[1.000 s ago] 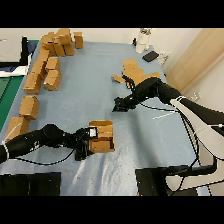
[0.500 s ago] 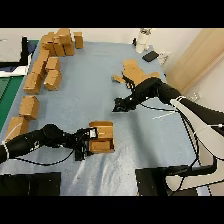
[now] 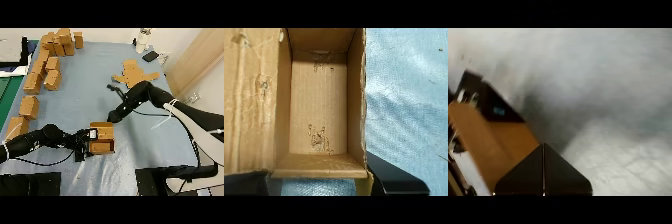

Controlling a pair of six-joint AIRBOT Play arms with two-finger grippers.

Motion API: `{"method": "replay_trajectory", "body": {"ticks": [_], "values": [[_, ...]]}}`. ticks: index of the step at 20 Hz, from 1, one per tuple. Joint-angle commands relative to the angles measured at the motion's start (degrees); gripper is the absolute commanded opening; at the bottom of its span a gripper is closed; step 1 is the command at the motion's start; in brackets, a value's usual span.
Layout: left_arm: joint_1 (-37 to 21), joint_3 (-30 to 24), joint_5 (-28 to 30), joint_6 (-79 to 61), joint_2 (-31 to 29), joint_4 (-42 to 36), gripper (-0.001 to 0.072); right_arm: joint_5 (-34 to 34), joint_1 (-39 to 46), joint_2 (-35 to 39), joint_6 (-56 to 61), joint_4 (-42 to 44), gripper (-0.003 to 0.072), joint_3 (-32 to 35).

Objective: Fold the box.

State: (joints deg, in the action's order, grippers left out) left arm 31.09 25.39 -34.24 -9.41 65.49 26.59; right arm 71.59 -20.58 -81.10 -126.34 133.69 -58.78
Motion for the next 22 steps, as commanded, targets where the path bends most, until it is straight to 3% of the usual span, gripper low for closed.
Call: {"method": "replay_trajectory", "body": {"ticks": [1,5,12,18,22], "values": [[0.0,0.0,0.2,0.0,0.0,0.0,0.0518,-5.2,-5.4,6.5,-8.6,-0.1,0.0004,6.6],[0.0,0.0,0.2,0.0,0.0,0.0,0.0517,-14.1,-6.7,18.4,-9.8,-2.6,0.0003,15.4],[0.0,0.0,0.2,0.0,0.0,0.0,0.0517,-15.5,-14.2,27.7,-10.7,-4.1,0.0004,20.2],[0.0,0.0,0.2,0.0,0.0,0.0,0.0517,-25.9,-27.6,30.0,-0.3,-25.9,0.0004,23.4],[0.0,0.0,0.2,0.0,0.0,0.0,0.0517,-29.8,-35.1,35.5,8.5,-37.9,0.0003,25.5]]}}
